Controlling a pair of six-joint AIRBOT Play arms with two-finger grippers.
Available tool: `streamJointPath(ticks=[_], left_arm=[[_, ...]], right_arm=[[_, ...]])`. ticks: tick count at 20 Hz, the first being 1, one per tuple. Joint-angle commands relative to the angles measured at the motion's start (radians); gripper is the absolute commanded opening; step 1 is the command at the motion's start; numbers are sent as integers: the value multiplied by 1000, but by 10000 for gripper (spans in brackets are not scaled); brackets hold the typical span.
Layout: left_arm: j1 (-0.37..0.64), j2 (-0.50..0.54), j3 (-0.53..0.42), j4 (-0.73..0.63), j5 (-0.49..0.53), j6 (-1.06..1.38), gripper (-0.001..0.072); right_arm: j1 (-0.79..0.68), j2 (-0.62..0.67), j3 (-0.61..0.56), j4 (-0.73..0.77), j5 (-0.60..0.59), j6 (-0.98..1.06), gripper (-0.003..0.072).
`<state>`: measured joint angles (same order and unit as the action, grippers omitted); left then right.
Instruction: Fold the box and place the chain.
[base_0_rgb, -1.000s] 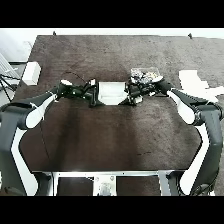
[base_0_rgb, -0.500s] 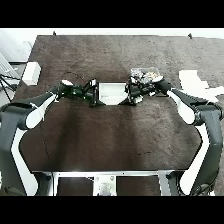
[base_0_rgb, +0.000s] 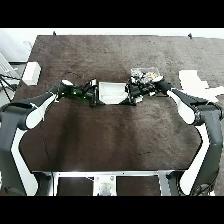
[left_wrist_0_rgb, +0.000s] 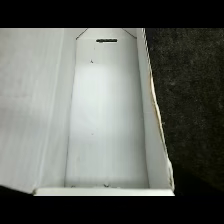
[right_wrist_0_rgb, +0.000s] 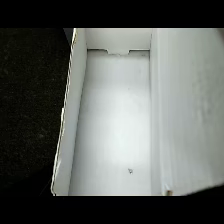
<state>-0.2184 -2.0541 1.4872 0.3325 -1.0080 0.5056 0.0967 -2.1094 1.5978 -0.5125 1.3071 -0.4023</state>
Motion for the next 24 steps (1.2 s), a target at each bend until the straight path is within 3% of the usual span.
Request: streamJointPath(ticks=[1,14,16,19,24], left_arm=[[1,-1,1,0,5,0,280],[1,-1,1,0,5,0,280],[1,-1,1,0,5,0,280],[1,-1,1,0,5,0,280],[1,0,1,0,4,0,280]], right_arm=[[1,0,-1,0,2,1,448],[2,0,-1,0,3,1,449],[-1,0,1,8,0,1,623],[-18,6,7,6,2,24,671],[-51,29,7,-19,7,89,671]])
